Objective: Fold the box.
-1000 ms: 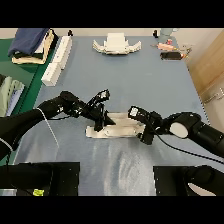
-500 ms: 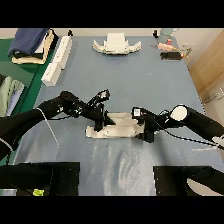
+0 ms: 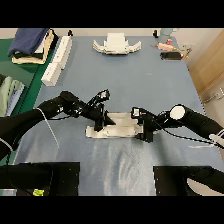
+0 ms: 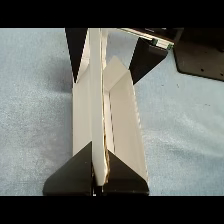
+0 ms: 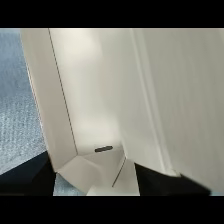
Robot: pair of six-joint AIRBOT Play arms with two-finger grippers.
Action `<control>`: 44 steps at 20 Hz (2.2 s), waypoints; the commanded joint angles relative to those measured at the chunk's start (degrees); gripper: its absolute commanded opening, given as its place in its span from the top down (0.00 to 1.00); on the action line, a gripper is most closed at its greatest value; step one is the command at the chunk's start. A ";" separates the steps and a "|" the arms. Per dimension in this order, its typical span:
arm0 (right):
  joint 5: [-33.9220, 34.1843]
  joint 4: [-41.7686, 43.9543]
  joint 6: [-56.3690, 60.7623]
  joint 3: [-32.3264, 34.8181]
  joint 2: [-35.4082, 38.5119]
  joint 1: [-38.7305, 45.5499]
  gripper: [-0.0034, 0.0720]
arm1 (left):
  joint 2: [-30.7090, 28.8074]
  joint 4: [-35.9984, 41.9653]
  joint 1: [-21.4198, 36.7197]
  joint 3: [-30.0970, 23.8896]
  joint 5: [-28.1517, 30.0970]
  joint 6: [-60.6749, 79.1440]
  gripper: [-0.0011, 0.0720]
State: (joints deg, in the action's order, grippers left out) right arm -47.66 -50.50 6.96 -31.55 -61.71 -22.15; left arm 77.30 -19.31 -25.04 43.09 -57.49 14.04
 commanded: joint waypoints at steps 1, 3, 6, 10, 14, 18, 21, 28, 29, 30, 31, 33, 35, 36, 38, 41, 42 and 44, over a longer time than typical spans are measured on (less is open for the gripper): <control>-0.13 1.55 -3.74 -0.02 -0.85 0.20 0.01 | -0.04 0.00 0.02 0.04 0.00 0.00 0.97; -1.44 4.11 -8.61 -0.02 -2.38 1.29 0.01 | -0.02 -0.02 0.02 0.04 0.02 0.00 0.97; -4.52 9.27 -14.12 -0.02 -4.79 4.52 0.01 | -0.04 0.00 0.02 0.04 0.00 0.02 0.97; -4.96 11.37 -18.71 -0.02 -6.45 6.08 0.01 | -0.04 -0.02 0.02 0.04 0.02 0.02 0.97; -4.79 12.66 -23.65 -0.02 -7.63 6.08 0.02 | -0.02 -0.02 0.02 0.04 0.00 0.00 0.97; -4.79 13.40 -26.08 -0.02 -9.11 6.08 0.05 | -0.04 0.00 0.02 0.04 0.00 0.00 0.97; -4.87 13.42 -26.67 0.04 -10.01 6.08 0.15 | -0.04 -0.02 0.02 0.04 0.02 0.00 0.97; -4.76 12.96 -26.93 0.09 -10.03 6.08 0.21 | -0.04 0.00 0.02 0.04 0.00 0.00 0.97; -4.76 12.96 -26.91 0.11 -9.99 6.08 0.21 | -0.02 0.00 0.02 0.04 0.02 0.02 0.97; -4.33 13.00 -26.91 0.09 -9.99 6.08 0.21 | -0.02 -0.02 0.02 0.04 0.00 0.00 0.97; -4.17 13.00 -26.93 0.09 -9.99 6.08 0.21 | -0.02 0.00 0.02 0.04 0.02 0.00 0.97; -4.15 12.98 -26.93 0.09 -9.99 6.08 0.21 | -0.02 0.00 0.02 0.04 0.02 0.02 0.97; -4.15 13.00 -26.93 0.09 -9.99 6.08 0.21 | -0.02 -0.02 0.02 0.04 0.02 0.00 0.97; -4.15 12.98 -26.93 0.09 -9.99 6.08 0.21 | -0.04 0.00 0.02 0.04 0.00 0.00 0.97; -4.15 12.98 -26.93 0.09 -9.99 6.08 0.21 | -0.02 -0.02 0.02 0.04 0.00 0.02 0.97; -4.15 12.98 -26.93 0.09 -10.01 6.08 0.21 | -0.04 0.00 0.02 0.04 0.02 0.00 0.97; -4.15 12.98 -26.93 0.09 -10.01 6.08 0.21 | -0.04 0.00 0.02 0.04 0.00 0.00 0.97; -4.15 12.98 -26.93 0.09 -9.99 6.08 0.21 | -0.04 -0.02 0.02 0.04 0.00 0.00 0.97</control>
State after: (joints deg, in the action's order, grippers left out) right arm -52.01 -37.52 -19.99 -31.44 -71.66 -16.05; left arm 77.30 -19.31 -25.04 43.09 -57.49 14.04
